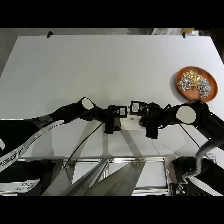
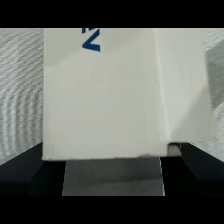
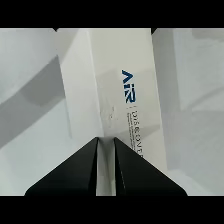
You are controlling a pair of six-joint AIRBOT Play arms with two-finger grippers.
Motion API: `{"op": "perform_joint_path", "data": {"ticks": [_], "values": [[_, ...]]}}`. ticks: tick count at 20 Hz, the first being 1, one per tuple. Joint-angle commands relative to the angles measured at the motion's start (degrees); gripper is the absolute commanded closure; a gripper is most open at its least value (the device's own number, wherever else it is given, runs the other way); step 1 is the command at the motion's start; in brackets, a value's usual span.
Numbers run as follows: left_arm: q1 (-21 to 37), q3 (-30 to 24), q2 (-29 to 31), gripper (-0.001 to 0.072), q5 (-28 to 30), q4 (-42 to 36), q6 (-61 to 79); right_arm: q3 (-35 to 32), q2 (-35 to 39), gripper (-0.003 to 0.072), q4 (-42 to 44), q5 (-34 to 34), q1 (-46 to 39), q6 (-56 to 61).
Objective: Fold the box and place the chain.
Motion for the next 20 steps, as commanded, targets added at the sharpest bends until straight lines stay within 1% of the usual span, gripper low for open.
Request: {"op": "perform_joint_path", "data": {"ticks": [1,2,3,10,12,13,14,16,18,19,20], "values": [[0.0,0.0,0.0,0.0319,0.0,0.1,0.1,0.0,0.0,0.0595,-0.5,-0.4,0.0,0.1],[0.0,0.0,0.0,0.0319,0.0,0.1,0.1,0.0,0.0,0.0625,-0.6,-0.6,0.0,0.1],[0.0,0.0,0.0,0.0319,0.0,0.1,0.0,0.0,0.0,0.0638,-0.6,-0.8,0.0,0.1],[0.0,0.0,0.0,0.0319,0.0,0.0,0.1,0.0,0.6,0.0638,-0.6,-1.4,0.0,0.1],[0.0,0.0,0.0,0.0319,0.0,0.1,0.1,0.0,1.0,0.0611,-0.3,-0.7,0.0,0.1],[0.0,0.0,0.0,0.0319,0.0,0.0,0.1,0.0,1.1,0.0515,-0.1,0.0,0.1,0.0],[0.0,0.0,0.0,0.0319,0.0,0.0,0.1,0.0,1.1,0.0485,0.1,0.9,0.7,-0.1],[0.0,0.0,0.0,0.0319,0.0,0.1,0.1,-0.2,1.1,0.0485,-0.5,2.0,2.7,-0.5],[0.0,0.0,0.0,0.0319,0.0,0.1,0.1,-0.9,1.1,0.0484,-2.5,0.6,3.6,-0.5],[0.0,0.0,0.0,0.0319,0.0,0.1,0.1,-1.4,1.1,0.0476,-2.6,0.0,3.6,-0.5],[0.0,0.0,0.0,0.0319,0.0,0.1,0.1,-1.7,1.1,0.0448,-2.6,0.0,3.6,-0.5]]}}
